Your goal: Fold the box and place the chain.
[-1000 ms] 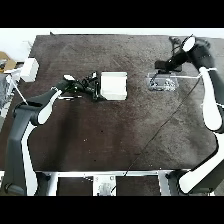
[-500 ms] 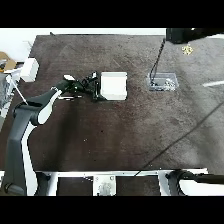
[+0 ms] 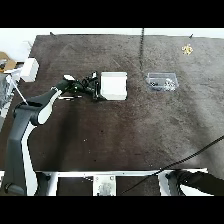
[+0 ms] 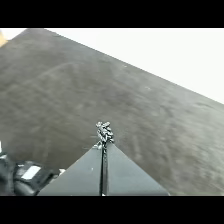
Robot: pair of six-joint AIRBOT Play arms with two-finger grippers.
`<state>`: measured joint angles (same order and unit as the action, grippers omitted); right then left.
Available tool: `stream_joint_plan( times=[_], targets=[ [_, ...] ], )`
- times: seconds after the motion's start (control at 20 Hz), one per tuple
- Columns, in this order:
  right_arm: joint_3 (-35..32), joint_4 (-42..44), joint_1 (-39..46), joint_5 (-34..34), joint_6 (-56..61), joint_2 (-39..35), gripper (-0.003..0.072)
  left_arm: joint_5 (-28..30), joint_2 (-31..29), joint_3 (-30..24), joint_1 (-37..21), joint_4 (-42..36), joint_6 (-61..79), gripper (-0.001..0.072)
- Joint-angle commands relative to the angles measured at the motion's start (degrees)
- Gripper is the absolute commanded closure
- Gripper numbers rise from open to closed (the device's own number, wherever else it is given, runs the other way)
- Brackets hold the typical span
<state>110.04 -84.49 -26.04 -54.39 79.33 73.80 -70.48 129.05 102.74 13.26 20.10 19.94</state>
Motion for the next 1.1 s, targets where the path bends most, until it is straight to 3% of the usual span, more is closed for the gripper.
stream_joint_plan(
  times=[0.0, 0.2, 0.45, 0.55, 0.65, 0.7, 0.75, 0.9, 0.95, 1.0, 1.05],
  targets=[
    [-7.19, -0.37, -4.87, 6.75, -0.76, -0.48, 0.0684, 0.00, 0.00, -0.02, -0.02, 0.02, 0.00, 0.0432],
    [-20.81, 2.73, -6.43, 15.04, 1.09, -0.44, 0.0684, 0.00, 0.00, -0.02, -0.02, 0.02, 0.00, 0.0432],
    [-43.23, 6.82, -6.38, 36.44, 1.90, 0.83, 0.0684, 0.00, 0.00, -0.02, -0.02, 0.02, 0.00, 0.0432],
    [-48.00, 7.04, -6.38, 42.27, 1.90, 4.22, 0.0684, 0.00, 0.00, -0.02, -0.02, 0.02, 0.00, 0.0432],
    [-48.46, 8.09, -6.14, 43.25, 1.92, 8.33, 0.0681, 0.00, 0.00, -0.02, -0.02, 0.00, 0.00, 0.0432],
    [-48.43, 8.00, -5.88, 43.25, 1.88, 9.73, 0.0461, -0.02, 0.00, -0.02, -0.02, 0.02, 0.00, 0.0432],
    [-48.43, 8.02, -5.25, 43.21, 1.90, 10.16, 0.0165, 0.00, 0.00, -0.02, -0.02, 0.02, 0.00, 0.0432],
    [-48.43, 7.82, -0.98, 40.81, 1.90, 7.76, 0.0191, 0.00, 0.00, -0.02, -0.02, 0.02, 0.00, 0.0432],
    [-48.43, 7.85, 1.31, 37.57, 1.92, 6.23, 0.0327, 0.00, 0.00, -0.02, -0.02, 0.02, 0.00, 0.0432],
    [-48.46, 7.85, 3.91, 33.46, 2.23, 4.92, 0.0590, 0.00, 0.00, -0.02, -0.02, 0.02, 0.00, 0.0432],
    [-48.52, 7.85, 6.88, 29.31, 5.22, 4.02, 0.0682, 0.00, 0.00, -0.02, -0.02, 0.02, 0.00, 0.0432]
  ],
)
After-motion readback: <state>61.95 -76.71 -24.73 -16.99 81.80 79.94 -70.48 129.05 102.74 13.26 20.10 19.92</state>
